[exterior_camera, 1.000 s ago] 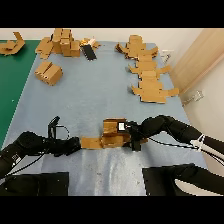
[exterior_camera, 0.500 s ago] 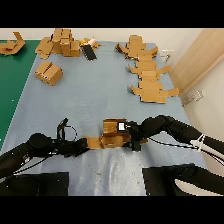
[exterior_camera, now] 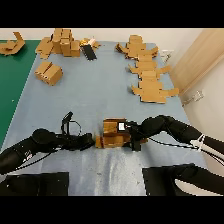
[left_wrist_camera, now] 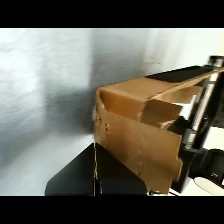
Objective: Fold the box.
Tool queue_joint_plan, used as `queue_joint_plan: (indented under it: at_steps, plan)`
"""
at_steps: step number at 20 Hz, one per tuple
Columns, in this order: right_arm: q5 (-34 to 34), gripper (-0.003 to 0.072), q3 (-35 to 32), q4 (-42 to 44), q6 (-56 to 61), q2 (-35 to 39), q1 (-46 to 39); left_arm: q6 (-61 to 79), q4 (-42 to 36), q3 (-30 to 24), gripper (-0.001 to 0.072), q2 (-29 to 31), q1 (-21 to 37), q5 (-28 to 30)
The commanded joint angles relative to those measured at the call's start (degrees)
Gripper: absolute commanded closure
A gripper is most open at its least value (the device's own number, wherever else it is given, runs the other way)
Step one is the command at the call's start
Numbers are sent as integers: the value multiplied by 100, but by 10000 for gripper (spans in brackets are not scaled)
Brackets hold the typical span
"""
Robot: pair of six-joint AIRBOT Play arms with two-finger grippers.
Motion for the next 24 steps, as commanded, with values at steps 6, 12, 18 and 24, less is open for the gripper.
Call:
queue_joint_plan:
  at_steps: [6,12,18,24]
  plan:
    - [2,185,-2,2,2,-2,0,-796,289,492,702,-304,-1019,804]
    - [0,185,-2,2,2,-2,2,-866,332,492,696,-319,-999,861]
    - [2,185,-2,4,2,-2,0,-872,411,492,359,-319,-879,586]
    - [2,185,-2,2,2,-2,0,-872,544,492,360,-319,-81,-254]
